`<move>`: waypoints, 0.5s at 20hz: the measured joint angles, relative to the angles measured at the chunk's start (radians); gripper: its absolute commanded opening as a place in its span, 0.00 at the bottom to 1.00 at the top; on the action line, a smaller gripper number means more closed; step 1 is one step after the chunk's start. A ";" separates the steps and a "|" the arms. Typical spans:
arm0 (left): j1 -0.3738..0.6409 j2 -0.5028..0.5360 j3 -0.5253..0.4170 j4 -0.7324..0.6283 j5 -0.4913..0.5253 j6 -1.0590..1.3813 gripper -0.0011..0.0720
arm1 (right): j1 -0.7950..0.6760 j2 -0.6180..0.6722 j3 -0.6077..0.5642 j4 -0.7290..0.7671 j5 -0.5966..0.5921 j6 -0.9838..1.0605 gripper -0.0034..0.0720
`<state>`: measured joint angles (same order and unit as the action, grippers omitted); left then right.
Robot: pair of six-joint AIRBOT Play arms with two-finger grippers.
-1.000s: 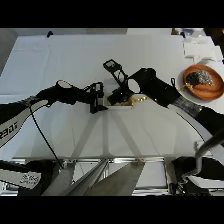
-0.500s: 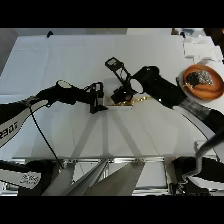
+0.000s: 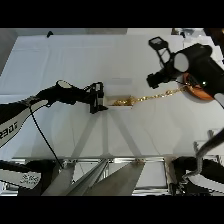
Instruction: Fold the box and place the chain.
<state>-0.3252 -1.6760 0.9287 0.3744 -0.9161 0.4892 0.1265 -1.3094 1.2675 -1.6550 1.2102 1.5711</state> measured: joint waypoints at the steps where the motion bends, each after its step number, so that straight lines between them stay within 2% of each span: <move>1: 0.000 0.000 0.000 0.000 0.000 0.000 0.31 | -0.040 -0.009 0.000 0.026 0.009 0.002 0.84; 5: 0.000 0.000 0.000 0.000 0.000 0.000 0.31 | -0.140 -0.076 0.000 0.092 0.021 0.105 0.84; 10: 0.000 0.000 0.000 0.000 0.000 0.000 0.31 | -0.159 -0.201 -0.001 0.109 0.034 0.255 0.84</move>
<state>-0.3252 -1.6760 0.9287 0.3744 -0.9165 0.4892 -0.0330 -1.5108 1.2663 -1.5459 1.2438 1.8263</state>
